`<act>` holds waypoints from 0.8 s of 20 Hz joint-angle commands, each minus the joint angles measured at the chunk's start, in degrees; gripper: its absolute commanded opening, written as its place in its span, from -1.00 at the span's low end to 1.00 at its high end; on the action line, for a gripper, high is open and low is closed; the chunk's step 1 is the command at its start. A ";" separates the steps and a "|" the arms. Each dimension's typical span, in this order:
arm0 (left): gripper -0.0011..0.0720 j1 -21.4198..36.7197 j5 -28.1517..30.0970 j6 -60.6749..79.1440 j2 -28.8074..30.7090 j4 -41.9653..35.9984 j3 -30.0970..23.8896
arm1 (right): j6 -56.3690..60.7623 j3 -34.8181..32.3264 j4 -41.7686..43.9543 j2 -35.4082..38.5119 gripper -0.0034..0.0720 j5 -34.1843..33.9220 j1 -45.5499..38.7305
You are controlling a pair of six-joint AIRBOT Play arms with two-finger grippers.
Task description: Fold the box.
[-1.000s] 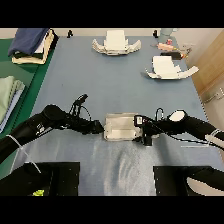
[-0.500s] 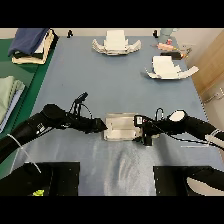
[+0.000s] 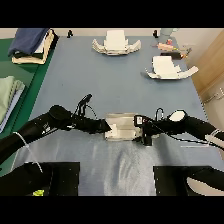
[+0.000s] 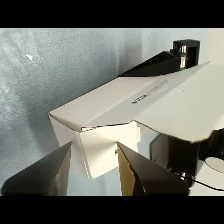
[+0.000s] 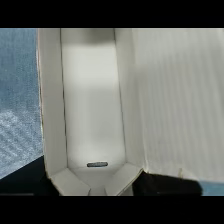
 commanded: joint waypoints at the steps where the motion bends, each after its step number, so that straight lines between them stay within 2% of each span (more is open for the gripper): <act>1: 0.26 -0.35 1.64 0.04 -0.44 -0.13 0.11 | 0.00 0.02 0.00 0.04 0.44 0.02 0.00; 3: 0.25 -0.37 1.25 -0.15 -0.44 0.76 0.44 | 0.02 0.02 0.00 0.04 0.44 0.00 0.00; 5: 0.25 -1.70 2.08 -4.94 -0.44 5.66 1.60 | 0.00 0.02 0.00 0.04 0.44 0.02 0.00; 9: 0.25 -8.94 3.30 -28.30 -0.72 29.35 6.25 | 0.00 0.02 0.00 0.04 0.44 0.00 0.00; 11: 0.25 -12.28 3.23 -37.31 -1.68 37.16 8.70 | 0.00 0.02 0.00 0.04 0.44 0.02 0.00; 16: 0.25 -15.17 0.17 -45.75 -7.21 40.65 13.46 | 0.00 0.02 0.00 0.04 0.44 0.00 0.00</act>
